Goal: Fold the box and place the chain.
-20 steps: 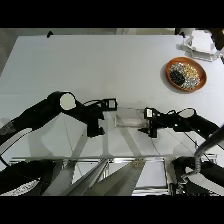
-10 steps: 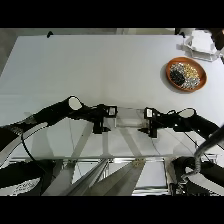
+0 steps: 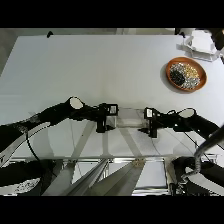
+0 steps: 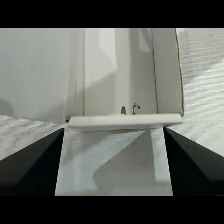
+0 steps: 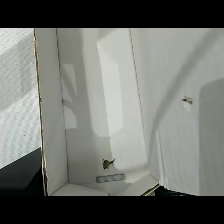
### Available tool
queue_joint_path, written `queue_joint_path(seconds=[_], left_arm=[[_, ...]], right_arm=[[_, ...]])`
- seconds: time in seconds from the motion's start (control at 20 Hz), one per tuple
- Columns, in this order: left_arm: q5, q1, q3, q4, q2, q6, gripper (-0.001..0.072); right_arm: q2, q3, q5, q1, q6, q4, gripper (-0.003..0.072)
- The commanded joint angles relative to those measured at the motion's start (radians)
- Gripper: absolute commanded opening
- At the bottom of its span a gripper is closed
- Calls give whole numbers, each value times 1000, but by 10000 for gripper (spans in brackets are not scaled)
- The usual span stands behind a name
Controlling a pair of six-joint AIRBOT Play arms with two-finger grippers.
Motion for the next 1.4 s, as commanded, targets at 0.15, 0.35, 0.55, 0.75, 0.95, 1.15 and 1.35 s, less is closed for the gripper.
queue_joint_path(seconds=[0.15, 0.35, 0.55, 0.75, 0.95, 1.15, 1.35], left_arm=[[11, -40, 0, -29, -35, 48, 711], [39, -42, 0, -40, -38, 55, 706], [61, -55, 0, -104, -42, 106, 701], [58, -77, 0, -144, -73, 140, 692], [53, -73, 0, -144, -72, 138, 690], [54, -71, 0, -144, -72, 137, 328], [59, -71, 0, -144, -72, 134, 310]], right_arm=[[0, 0, 0, 0, 0, 0, 320], [0, 0, 0, 0, 0, 0, 320], [0, 0, 0, 0, 0, 0, 320], [0, 0, 0, 0, 0, 0, 320], [0, 0, 0, 0, 0, 0, 320], [0, 0, 0, 0, 0, 0, 320], [0, 0, 0, 0, 0, 0, 320]])
